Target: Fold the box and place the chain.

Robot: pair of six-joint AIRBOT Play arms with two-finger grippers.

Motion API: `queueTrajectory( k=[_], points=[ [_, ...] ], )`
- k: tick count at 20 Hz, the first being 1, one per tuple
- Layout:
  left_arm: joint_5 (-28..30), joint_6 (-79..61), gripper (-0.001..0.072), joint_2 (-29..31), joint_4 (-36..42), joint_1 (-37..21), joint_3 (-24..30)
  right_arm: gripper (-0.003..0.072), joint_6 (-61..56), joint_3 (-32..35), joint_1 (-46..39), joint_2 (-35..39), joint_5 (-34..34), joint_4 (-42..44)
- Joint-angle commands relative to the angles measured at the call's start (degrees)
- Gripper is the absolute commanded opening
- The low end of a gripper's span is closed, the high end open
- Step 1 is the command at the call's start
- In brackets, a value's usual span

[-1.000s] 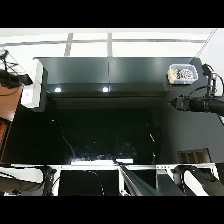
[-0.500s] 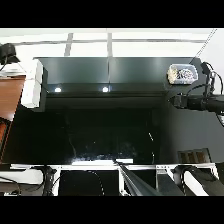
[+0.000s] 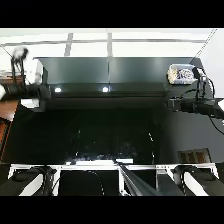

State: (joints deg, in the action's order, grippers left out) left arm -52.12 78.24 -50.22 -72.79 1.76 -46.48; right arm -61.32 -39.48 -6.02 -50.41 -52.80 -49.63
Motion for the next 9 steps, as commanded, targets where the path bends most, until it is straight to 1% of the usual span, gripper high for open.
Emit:
queueTrajectory(
  k=[1, 3, 9],
  points=[
    [8.72, -0.07, 0.0028, 10.62, -1.7, 1.4, 14.62, 0.0017, 0.07, 0.22, 0.17, -0.04, 0.37, -0.35],
    [7.13, -0.04, 0.0028, 11.34, -1.7, 1.42, 15.04, 0.0017, 0.07, 0.22, 0.17, -0.04, 0.37, -0.35],
    [7.08, -0.04, 0.0029, 10.25, -1.53, 1.42, 15.15, 0.0017, 0.07, 0.22, 0.17, -0.04, 0.37, -0.35]
  ],
)
